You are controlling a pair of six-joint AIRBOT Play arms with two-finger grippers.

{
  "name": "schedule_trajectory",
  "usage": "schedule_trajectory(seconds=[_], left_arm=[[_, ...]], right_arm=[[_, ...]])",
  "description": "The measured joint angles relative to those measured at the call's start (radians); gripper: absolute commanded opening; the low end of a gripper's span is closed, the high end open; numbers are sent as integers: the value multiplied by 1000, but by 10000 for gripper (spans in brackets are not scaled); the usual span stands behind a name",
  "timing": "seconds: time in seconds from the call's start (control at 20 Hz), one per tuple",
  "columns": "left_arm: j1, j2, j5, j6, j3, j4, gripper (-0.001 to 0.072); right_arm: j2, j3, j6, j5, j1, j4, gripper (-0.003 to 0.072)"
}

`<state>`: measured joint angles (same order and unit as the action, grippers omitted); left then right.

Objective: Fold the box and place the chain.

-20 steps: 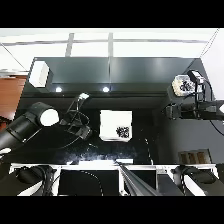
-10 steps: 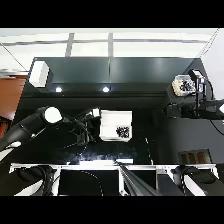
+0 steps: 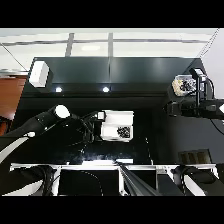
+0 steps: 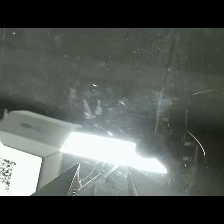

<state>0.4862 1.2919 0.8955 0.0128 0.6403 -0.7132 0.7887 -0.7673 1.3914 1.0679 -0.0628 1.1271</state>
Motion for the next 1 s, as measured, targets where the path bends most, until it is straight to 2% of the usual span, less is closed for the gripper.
schedule_trajectory(seconds=[0.7,1.0], left_arm=[[3,31,-94,113,7,65,708],[52,31,-103,168,7,85,705]], right_arm=[[0,0,0,-6,0,0,361],[4,0,0,-8,0,0,360]])
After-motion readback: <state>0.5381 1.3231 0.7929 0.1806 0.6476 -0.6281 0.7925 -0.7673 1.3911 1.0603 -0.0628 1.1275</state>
